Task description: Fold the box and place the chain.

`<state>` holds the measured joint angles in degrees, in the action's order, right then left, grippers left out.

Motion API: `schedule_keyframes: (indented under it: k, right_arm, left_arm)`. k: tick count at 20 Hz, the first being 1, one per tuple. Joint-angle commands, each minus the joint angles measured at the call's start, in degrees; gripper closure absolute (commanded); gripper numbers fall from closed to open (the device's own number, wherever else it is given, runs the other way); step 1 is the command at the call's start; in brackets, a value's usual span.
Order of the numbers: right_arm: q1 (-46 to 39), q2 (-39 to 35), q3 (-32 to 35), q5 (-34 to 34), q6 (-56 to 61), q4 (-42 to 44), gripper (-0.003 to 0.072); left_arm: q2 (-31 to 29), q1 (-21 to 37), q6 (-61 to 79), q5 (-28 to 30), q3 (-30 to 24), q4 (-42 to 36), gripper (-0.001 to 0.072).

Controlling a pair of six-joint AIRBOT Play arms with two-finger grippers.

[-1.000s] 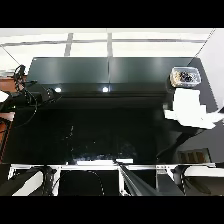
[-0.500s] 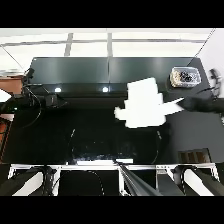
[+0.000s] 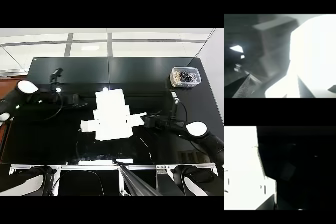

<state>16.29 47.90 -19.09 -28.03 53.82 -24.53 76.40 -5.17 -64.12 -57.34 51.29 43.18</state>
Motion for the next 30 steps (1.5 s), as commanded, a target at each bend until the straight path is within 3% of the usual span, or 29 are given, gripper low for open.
schedule_keyframes:
  k: [1, 8, 11, 14, 18, 19, 20, 21, 22, 23, 24, 25, 28, 30]
  right_arm:
    - [4.5, -0.3, 1.0, 4.2, 0.6, 1.2, 0.0674]
    - [4.5, -0.3, 1.0, 3.9, 0.6, 1.2, 0.0674]
    - [4.5, -0.3, 1.0, 3.8, 0.6, 1.2, 0.0674]
    - [4.5, -0.3, 1.0, 3.7, 0.6, 1.2, 0.0673]
    - [4.5, -0.3, 1.0, 3.7, 0.6, 1.2, 0.0674]
    - [4.5, -0.3, 1.0, 3.7, 0.6, 1.2, 0.0673]
    - [4.5, -0.3, 1.0, 3.7, 0.6, 1.2, 0.0673]
    - [4.5, -0.3, 1.0, 3.7, 0.6, 1.2, 0.0673]
    - [4.5, -0.3, 1.0, 3.7, 0.6, 1.1, 0.0669]
    - [4.5, -0.3, 1.0, 3.7, 0.6, 1.2, 0.0466]
    - [4.4, -0.3, 0.9, 3.1, 0.6, 1.0, 0.0050]
    - [3.6, -0.3, 0.2, 1.3, 0.6, -0.9, -0.0030]
    - [-2.1, -0.3, -5.4, -12.3, 0.8, -10.7, -0.0023]
    - [-5.1, -0.3, -10.0, -20.7, 0.8, -19.9, -0.0023]
  left_arm:
    - [10.3, -1.3, 7.6, -7.5, 5.2, -12.0, 0.0011]
    - [23.4, -4.2, 18.5, -28.1, 11.6, -14.9, 0.0031]
    - [24.4, -4.7, 24.5, -30.1, 13.2, -14.6, 0.0208]
    - [24.9, -5.0, 27.8, -30.1, 15.0, -14.2, 0.0334]
    - [26.8, -6.4, 27.4, -33.1, 18.2, -8.4, 0.0376]
    - [27.2, -7.0, 26.3, -33.5, 19.0, -6.2, 0.0478]
    - [27.6, -7.6, 26.1, -33.3, 19.8, -4.5, 0.0497]
    - [27.9, -7.9, 26.1, -33.0, 20.2, -4.3, 0.0622]
    - [28.2, -8.2, 26.3, -33.1, 20.5, -4.5, 0.0682]
    - [28.3, -8.2, 26.2, -33.1, 21.0, -4.4, 0.0683]
    - [28.3, -8.2, 26.2, -33.2, 21.4, -4.4, 0.0683]
    - [28.2, -8.1, 25.7, -33.7, 22.2, -4.4, 0.0684]
    - [25.9, -8.2, 22.8, -35.1, 23.2, -4.3, 0.0688]
    - [19.6, -8.3, 25.5, -29.5, 18.6, -4.6, 0.0688]
